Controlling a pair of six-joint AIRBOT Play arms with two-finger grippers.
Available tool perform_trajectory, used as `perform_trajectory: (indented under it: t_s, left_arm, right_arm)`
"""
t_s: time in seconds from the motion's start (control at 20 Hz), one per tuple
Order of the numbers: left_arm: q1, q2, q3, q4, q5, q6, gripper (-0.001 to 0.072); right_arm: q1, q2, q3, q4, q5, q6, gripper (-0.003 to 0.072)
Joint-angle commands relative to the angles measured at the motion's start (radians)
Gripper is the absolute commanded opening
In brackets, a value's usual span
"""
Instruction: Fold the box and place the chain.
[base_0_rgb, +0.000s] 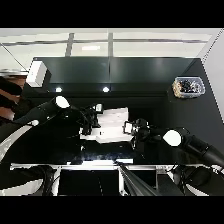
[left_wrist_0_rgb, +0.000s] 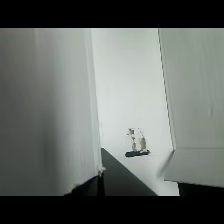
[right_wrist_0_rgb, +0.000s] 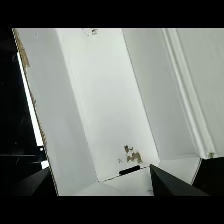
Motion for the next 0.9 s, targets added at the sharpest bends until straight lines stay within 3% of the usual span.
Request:
perform_trajectory:
  t_s: [0.0, 0.85]
  left_arm:
    - [0.0, 0.001, 0.001, 0.0, -0.004, 0.001, 0.0025]
    - [-0.002, 0.031, 0.002, 0.055, 0.037, 0.035, 0.0023]
  right_arm:
    - [-0.014, 0.0, 0.017, 0.012, -0.023, -0.005, 0.0689]
    - [-0.058, 0.0, 0.018, 0.064, -0.046, -0.093, 0.0689]
